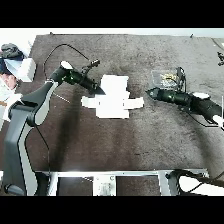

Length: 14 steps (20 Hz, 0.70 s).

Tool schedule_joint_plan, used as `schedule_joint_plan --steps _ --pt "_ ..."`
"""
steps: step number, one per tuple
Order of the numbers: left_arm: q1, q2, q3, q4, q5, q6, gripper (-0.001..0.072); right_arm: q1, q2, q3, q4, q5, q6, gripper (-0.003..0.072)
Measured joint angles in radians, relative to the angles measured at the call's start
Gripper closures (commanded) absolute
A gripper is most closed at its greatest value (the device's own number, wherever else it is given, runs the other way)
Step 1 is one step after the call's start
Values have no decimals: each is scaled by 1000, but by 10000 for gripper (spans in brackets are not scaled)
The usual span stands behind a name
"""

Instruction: Fold the box and place the chain.

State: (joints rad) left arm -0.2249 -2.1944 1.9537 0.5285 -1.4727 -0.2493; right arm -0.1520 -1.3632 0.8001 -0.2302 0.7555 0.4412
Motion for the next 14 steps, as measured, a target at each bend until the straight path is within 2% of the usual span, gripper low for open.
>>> schedule_joint_plan --steps 8,14 --pt "25 0 -45 -108 64 333 705 -25 3 0 -33 28 0 393" --pt "31 0 -96 -115 152 475 705 -27 3 0 -41 15 -27 392"
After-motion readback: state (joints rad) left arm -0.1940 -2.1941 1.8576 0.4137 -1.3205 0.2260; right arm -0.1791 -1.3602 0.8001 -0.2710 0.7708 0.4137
